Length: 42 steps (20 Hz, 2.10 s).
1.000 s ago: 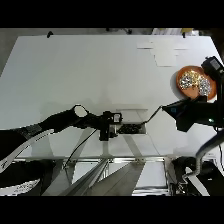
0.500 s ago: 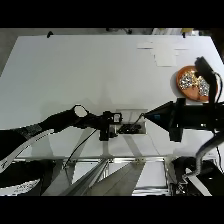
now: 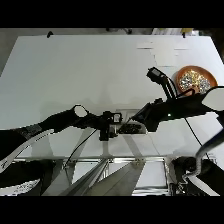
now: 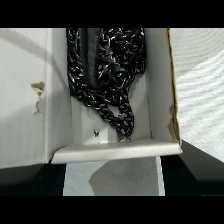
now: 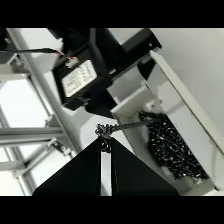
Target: Fold the box and place the chain.
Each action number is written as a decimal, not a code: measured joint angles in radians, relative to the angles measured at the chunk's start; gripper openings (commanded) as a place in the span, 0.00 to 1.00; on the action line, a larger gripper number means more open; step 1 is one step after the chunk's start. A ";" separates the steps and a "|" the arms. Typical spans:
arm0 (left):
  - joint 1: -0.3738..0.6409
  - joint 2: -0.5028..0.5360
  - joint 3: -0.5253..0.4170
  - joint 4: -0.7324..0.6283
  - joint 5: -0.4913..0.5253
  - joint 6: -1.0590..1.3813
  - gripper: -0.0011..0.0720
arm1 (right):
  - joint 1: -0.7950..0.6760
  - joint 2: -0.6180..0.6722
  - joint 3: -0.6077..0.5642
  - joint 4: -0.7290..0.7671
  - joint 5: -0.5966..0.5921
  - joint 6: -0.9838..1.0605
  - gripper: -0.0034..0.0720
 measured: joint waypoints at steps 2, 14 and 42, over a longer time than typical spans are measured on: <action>0.000 0.000 0.000 0.000 0.000 0.000 0.30 | 0.005 -0.024 -0.001 -0.032 -0.011 -0.003 0.07; 0.000 0.000 0.000 0.000 0.000 0.000 0.30 | -0.003 -0.093 0.014 -0.139 0.044 -0.023 0.22; 0.000 0.000 0.000 0.000 0.000 0.000 0.30 | 0.154 -0.286 0.030 -0.135 -0.011 -0.544 0.41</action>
